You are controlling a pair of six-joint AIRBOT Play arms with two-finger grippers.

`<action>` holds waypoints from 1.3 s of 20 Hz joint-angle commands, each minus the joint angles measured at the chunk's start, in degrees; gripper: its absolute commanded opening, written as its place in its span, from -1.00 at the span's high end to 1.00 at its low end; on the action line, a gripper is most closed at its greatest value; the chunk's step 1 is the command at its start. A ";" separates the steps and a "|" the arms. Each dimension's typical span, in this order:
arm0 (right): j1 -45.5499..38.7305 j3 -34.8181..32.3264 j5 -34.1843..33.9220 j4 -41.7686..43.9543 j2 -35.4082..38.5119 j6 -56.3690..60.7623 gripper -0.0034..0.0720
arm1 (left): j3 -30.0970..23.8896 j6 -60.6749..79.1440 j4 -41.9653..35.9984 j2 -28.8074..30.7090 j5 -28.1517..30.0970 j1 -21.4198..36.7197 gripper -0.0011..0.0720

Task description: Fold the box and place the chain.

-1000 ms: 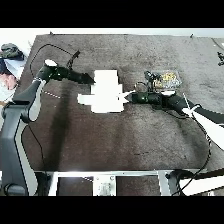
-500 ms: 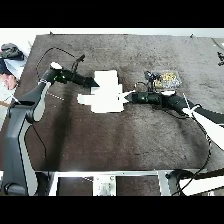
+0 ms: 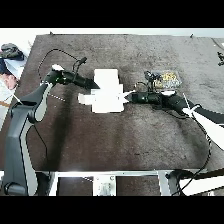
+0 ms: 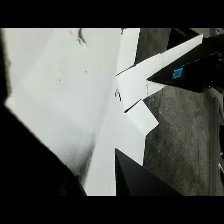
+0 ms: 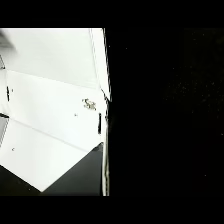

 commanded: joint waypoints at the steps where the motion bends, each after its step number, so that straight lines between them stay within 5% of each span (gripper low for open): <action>1: 0.00 0.02 0.00 -0.50 0.04 -0.59 0.89 | 0.02 1.03 -0.61 -0.07 -1.66 0.00 0.35; 3: 0.00 0.02 0.00 -1.29 0.04 -0.59 0.89 | 0.02 1.68 -0.61 -0.07 -1.81 0.00 0.38; 4: 0.00 0.02 0.00 -1.62 0.04 -0.59 0.89 | 0.02 2.51 -0.61 -0.07 -2.16 0.00 0.65; 7: 0.00 0.04 0.00 -2.12 0.04 -0.59 0.89 | 0.02 5.03 -0.55 -0.04 -2.97 0.00 0.94; 9: -0.02 0.02 0.02 -2.51 0.04 -1.09 0.88 | 0.02 6.80 -0.57 0.00 -2.95 0.00 0.94; 11: -0.17 0.04 0.02 -2.56 0.07 -3.04 -0.01 | 0.02 10.03 -0.57 0.11 -3.39 0.00 0.94; 17: -7.56 0.04 0.11 -3.91 4.35 -2.32 -0.01 | 0.02 29.79 -0.57 0.48 -7.76 0.00 0.95; 22: -11.80 4.35 5.22 -18.91 4.92 6.16 -0.01 | -0.04 37.81 -0.48 2.86 -5.84 -0.17 0.96; 26: -11.61 5.03 4.26 -19.67 4.79 6.10 -0.01 | -5.49 46.84 -0.46 5.66 0.57 -0.17 0.96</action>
